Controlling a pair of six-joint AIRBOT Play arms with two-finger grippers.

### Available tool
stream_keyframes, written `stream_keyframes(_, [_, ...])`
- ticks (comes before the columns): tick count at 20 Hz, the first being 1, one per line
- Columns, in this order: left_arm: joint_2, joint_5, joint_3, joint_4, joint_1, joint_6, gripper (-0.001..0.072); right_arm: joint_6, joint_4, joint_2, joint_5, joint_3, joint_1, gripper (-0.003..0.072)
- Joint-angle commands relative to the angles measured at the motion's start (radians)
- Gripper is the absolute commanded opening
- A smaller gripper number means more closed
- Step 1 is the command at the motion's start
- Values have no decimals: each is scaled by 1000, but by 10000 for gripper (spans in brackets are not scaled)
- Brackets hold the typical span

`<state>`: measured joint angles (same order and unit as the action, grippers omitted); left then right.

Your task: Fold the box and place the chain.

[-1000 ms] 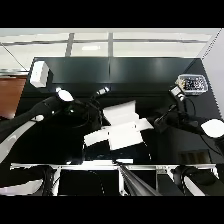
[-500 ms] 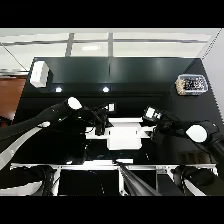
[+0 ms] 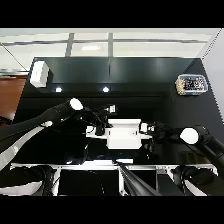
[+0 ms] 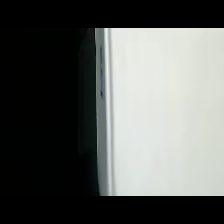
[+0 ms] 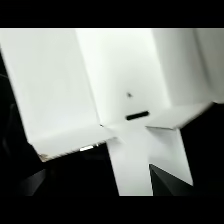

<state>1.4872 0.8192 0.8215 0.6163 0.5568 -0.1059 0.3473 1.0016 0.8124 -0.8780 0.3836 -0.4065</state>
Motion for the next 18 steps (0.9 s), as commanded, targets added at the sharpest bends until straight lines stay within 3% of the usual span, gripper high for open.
stream_keyframes(1, [1,-4,-1,5,0,2,27,-122,-109,42,0,-10,-1,699])
stream_keyframes(12, [1,-4,-1,5,0,2,27,-158,-261,97,24,-3,-1,699])
stream_keyframes(18, [1,-3,-1,5,0,2,27,-157,-154,96,46,108,0,699])
